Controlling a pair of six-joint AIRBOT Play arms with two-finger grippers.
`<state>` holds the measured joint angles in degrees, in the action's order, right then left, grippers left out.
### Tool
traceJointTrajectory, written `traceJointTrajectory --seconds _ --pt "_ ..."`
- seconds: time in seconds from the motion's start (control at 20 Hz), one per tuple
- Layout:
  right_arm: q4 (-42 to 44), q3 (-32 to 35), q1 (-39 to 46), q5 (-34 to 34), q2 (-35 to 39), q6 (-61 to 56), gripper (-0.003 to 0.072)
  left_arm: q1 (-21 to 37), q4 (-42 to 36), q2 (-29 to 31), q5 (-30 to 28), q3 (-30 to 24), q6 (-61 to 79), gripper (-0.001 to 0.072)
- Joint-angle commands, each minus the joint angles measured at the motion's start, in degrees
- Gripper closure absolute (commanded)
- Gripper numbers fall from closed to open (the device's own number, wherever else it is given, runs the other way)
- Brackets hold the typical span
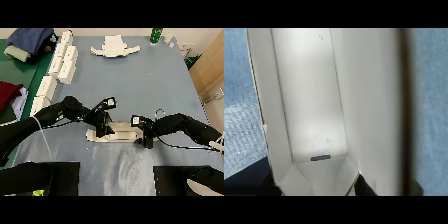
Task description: Fold the box.
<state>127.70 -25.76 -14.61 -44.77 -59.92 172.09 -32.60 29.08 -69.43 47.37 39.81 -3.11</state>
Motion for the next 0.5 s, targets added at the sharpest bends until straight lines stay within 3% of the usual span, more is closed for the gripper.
traceJointTrajectory --seconds 0.0,0.2,0.25,0.3,0.35,0.45 --pt "0.0 0.0 0.0 0.2 0.0 0.0 0.0178 2.5 10.4 4.7 2.6 0.0 -17.6 0.0097" --pt "0.0 0.0 0.0 0.2 0.0 0.0 0.0179 6.6 21.2 12.7 14.0 0.0 -43.8 0.0129" --pt "0.0 0.0 0.0 0.2 0.0 0.0 0.0179 6.5 21.0 13.9 16.6 0.0 -50.4 0.0356" --pt "0.0 0.0 0.0 0.2 0.0 0.0 0.0179 5.9 19.6 14.4 19.0 0.0 -54.1 0.0707" --pt "0.0 0.0 0.0 0.2 0.0 0.0 0.0179 4.4 16.6 14.4 20.8 0.0 -54.5 0.0697" --pt "0.0 0.0 0.0 0.2 0.0 0.0 0.0179 -0.6 8.1 13.8 16.6 0.0 -56.9 0.0698"
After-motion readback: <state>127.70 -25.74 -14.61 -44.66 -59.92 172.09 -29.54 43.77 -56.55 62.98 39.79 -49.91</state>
